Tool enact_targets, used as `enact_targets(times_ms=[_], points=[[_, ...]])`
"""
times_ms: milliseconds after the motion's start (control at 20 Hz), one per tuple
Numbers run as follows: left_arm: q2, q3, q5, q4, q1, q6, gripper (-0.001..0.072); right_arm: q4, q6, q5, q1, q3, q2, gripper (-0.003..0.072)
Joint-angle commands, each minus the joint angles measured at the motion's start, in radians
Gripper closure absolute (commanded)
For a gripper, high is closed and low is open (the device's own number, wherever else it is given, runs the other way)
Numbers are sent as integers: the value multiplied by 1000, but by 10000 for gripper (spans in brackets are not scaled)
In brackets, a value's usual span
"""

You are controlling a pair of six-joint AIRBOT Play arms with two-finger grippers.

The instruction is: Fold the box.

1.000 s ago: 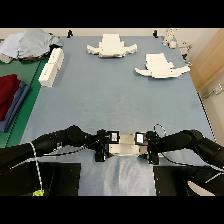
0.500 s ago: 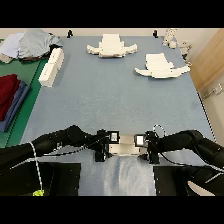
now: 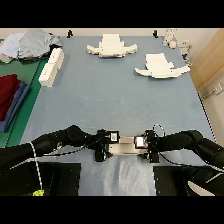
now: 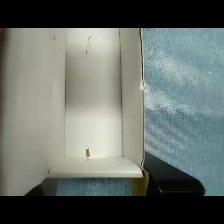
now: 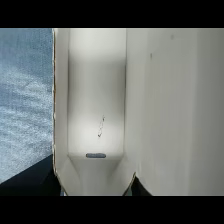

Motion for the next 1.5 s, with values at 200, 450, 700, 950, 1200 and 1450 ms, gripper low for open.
enact_targets(times_ms=[200, 450, 700, 950, 1200, 1450], points=[[-1, 0, 0, 0, 0, 2, 249, 12, 26, -62, -1, 1, 1, 169], [-1, 0, 0, 0, 0, 2, 249, 10, 153, -76, -1, 7, 1, -33], [-1, 0, 0, 0, 0, 2, 249, -95, 335, -145, -1, 47, 47, -34], [-1, 0, 0, 0, 0, 2, 249, -357, 732, -422, -1, 124, 135, -32], [-1, 0, 0, 0, 0, 2, 249, -299, 1382, -702, 0, 241, 170, 246], [-1, 0, 0, -1, 0, 2, 249, 225, 1412, -323, 39, 232, 112, 617]])
